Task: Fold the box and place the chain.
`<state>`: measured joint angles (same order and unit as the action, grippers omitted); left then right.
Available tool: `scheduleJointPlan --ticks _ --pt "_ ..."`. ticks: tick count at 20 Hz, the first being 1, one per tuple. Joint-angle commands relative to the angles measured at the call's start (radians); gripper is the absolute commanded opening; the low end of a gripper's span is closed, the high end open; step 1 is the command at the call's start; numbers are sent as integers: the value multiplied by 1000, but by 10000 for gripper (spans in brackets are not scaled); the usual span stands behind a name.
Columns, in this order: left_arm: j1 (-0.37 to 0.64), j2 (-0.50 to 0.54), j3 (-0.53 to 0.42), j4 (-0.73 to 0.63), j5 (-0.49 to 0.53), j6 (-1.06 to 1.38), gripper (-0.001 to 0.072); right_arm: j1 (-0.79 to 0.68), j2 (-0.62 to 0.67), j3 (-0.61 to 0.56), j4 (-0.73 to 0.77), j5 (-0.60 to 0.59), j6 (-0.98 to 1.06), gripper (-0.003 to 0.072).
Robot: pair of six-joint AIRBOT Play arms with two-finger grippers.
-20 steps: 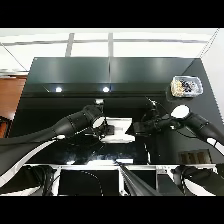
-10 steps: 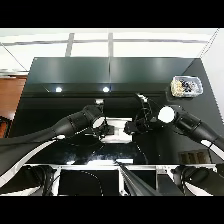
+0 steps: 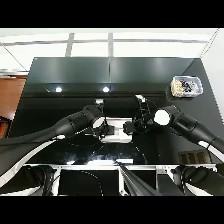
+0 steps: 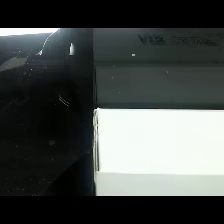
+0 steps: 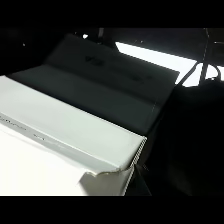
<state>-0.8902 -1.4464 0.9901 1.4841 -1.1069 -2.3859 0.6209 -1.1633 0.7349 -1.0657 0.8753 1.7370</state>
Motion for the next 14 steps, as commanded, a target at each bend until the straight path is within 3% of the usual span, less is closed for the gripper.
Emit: scheduleJointPlan --ticks 1,3,4,5,6,9,14 --pt "1 0 0 0 2 0 31 1 -1 1 -9 5 11 418" --pt "1 0 0 0 2 0 31 -6 -1 5 0 39 9 420" --pt "1 0 0 0 2 0 31 -14 -1 10 3 59 6 446" --pt "0 0 0 0 2 0 31 -31 -1 14 27 80 -23 522" --pt "1 0 0 0 2 0 31 -56 -1 17 73 107 -69 533" --pt "1 0 0 0 2 0 31 -135 -1 19 188 179 -181 533" --pt "1 0 0 0 2 0 31 -145 -1 19 211 235 -270 533"
